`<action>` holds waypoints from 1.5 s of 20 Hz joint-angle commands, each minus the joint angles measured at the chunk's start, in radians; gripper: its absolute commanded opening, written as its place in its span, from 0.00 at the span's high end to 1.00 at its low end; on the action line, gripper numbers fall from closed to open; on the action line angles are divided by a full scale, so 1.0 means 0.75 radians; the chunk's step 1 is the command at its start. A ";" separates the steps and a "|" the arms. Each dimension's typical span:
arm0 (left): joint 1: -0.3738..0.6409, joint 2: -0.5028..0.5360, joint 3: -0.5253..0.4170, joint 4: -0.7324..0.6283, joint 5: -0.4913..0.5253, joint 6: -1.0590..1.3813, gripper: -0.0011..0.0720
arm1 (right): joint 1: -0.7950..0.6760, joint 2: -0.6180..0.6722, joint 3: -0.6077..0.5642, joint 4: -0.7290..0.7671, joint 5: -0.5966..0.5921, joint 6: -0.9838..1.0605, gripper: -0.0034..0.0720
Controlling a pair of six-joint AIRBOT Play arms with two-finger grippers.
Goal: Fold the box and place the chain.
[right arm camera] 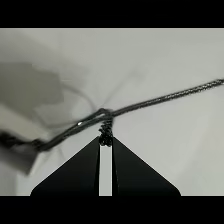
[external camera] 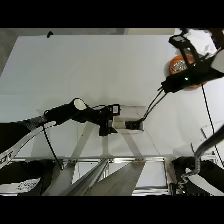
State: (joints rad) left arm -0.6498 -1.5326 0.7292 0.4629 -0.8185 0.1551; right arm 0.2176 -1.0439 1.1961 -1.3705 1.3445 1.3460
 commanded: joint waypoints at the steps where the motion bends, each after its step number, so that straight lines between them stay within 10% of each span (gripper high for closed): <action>1: 0.000 0.001 0.000 0.001 -0.007 0.000 0.61 | 0.001 0.207 0.000 0.205 0.155 -0.063 0.93; 14: 0.000 0.001 0.000 0.001 -0.007 0.001 0.61 | 0.001 0.531 0.000 0.943 0.234 -0.298 0.93; 23: 0.000 0.001 0.000 0.001 -0.007 0.001 0.61 | 0.001 0.429 -0.020 0.807 0.129 -0.316 0.93; 30: 0.000 0.001 0.000 0.001 -0.007 0.000 0.61 | 0.001 0.345 -0.335 0.781 0.019 -0.420 0.92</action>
State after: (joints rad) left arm -0.6498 -1.5326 0.7292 0.4633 -0.8238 0.1551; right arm 0.2176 -0.7620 1.0409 -0.7685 1.3952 1.0649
